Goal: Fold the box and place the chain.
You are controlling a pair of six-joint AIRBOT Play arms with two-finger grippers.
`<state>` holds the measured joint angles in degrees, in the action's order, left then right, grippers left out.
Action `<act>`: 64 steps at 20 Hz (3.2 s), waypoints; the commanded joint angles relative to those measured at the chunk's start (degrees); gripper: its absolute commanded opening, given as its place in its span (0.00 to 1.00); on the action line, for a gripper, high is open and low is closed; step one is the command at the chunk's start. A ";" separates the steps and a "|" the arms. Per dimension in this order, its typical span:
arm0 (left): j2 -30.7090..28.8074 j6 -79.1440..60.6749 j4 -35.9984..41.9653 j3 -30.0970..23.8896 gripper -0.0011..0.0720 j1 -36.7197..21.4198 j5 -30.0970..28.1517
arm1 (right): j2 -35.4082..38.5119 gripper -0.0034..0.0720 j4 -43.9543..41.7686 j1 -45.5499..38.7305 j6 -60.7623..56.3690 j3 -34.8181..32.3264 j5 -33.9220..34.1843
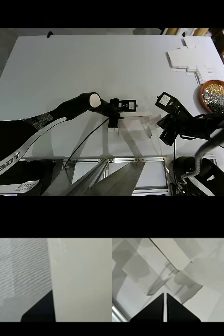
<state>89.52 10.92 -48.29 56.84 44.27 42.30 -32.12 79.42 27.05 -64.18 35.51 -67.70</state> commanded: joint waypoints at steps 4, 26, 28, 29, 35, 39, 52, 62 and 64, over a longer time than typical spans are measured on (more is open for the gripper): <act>0.07 -0.66 -0.20 -0.04 0.03 0.04 0.11 | -0.02 0.09 -0.17 -0.02 -0.02 0.07 -0.02; 0.07 -3.39 -0.11 -0.04 0.02 0.09 3.91 | -0.02 0.09 -0.15 -0.02 0.17 0.07 -0.02; 0.07 -4.98 -0.11 -0.04 0.02 0.24 4.26 | -0.04 0.09 -0.17 -0.02 0.17 0.07 -0.02; 0.07 -4.98 -0.09 -0.04 0.02 0.24 4.26 | -0.02 0.09 -0.15 -0.02 0.20 0.07 -0.02; 0.07 -6.01 -0.11 -0.04 0.02 0.24 4.15 | -0.02 0.09 -0.17 -0.02 0.17 0.07 -0.02; 0.04 -5.99 -0.11 -0.04 0.02 0.24 3.54 | -0.04 0.09 -0.15 -0.02 0.20 0.07 -0.02; -0.07 -4.04 -0.15 -0.04 0.03 0.46 6.40 | -0.04 0.31 -4.79 -0.02 22.05 -5.40 -0.42; -0.07 -4.04 -0.17 -0.04 0.03 0.46 6.43 | 0.35 0.76 -9.64 0.09 39.36 -12.66 2.80; -0.07 -4.04 -0.17 -0.04 0.03 0.46 6.40 | 1.16 0.76 -8.52 2.97 42.47 -14.95 5.49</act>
<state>89.49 6.87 -48.40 56.82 44.69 48.75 -31.64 70.67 27.97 -26.61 23.44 -65.47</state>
